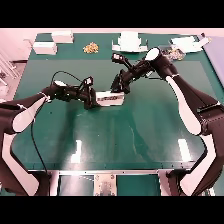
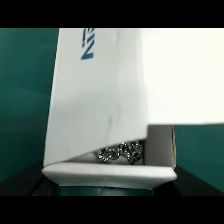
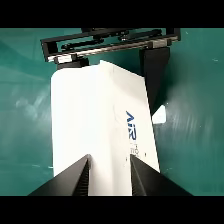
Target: Fold the box and place the chain.
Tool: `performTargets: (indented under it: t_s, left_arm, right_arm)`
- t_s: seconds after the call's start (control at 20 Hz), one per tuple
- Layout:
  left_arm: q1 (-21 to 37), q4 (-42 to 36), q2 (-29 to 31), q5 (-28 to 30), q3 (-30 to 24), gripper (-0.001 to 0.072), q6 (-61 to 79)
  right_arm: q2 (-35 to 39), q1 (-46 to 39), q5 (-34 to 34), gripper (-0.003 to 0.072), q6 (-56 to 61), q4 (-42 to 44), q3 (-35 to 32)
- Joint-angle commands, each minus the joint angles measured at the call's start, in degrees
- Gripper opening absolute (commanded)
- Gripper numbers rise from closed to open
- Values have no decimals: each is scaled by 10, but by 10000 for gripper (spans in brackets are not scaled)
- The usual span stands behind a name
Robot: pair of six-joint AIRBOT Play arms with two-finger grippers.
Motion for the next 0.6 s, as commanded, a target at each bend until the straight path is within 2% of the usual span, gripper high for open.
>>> performTargets:
  t_s: [0.0, 0.1, 0.2, 0.3, 0.35, 0.55]
  left_arm:
    - [0, 0, 0, 0, 0, 533, 0]
    - [0, 0, 0, 0, 0, 533, 0]
    - [0, 0, 0, 0, 0, 533, 0]
    - [0, 0, 0, 0, 0, 533, 0]
    - [0, 0, 0, 0, 0, 533, 0]
    - [0, 0, 0, 0, 0, 533, 0]
  right_arm:
    - [-3, 2, 1, 322, 0, 0, -2]
    - [-4, 2, 2, 323, 1, 0, -5]
    - [-5, 2, 4, 373, 1, 0, -11]
    - [-5, 2, 6, 380, 0, 0, -15]
    - [-5, 2, 5, 427, 0, 0, -16]
    - [-5, 3, -6, 424, -4, -3, -16]
